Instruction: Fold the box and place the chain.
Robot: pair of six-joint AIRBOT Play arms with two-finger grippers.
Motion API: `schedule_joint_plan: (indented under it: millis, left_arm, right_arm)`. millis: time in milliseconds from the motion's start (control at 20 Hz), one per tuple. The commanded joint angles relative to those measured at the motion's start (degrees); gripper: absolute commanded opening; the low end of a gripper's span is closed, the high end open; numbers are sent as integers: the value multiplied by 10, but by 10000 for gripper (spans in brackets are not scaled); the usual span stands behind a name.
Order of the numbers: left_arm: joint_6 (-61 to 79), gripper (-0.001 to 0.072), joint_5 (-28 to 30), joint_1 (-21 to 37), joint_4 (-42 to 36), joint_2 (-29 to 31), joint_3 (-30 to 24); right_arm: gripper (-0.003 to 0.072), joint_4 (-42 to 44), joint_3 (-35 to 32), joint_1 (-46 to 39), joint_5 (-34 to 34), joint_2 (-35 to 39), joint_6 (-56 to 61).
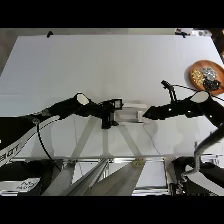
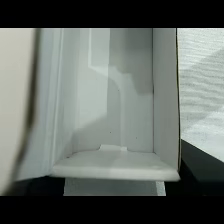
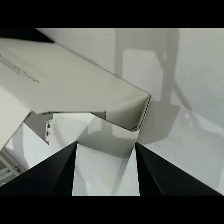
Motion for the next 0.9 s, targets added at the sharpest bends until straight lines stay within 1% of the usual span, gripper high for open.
schedule_joint_plan:
  millis: [0,200,350,400,550,600,750,850]
  left_arm:
    - [0,457,0,0,0,0,0]
    - [0,457,0,0,0,0,0]
    - [0,457,0,0,0,0,0]
    - [0,457,0,0,0,0,0]
    - [0,457,0,0,0,0,0]
    - [0,457,0,0,0,0,0]
    - [0,457,0,0,0,0,0]
    - [0,457,0,0,0,0,0]
  right_arm:
    - [415,10,0,35,-44,0,33]
    - [411,2,0,82,-95,0,72]
    - [392,-5,1,88,-95,0,97]
    - [368,-10,1,88,-91,0,102]
    - [333,-15,3,88,-83,0,111]
    - [328,-30,8,88,-82,0,118]
    - [327,-119,37,88,-58,1,164]
    - [327,-133,52,88,-46,3,177]
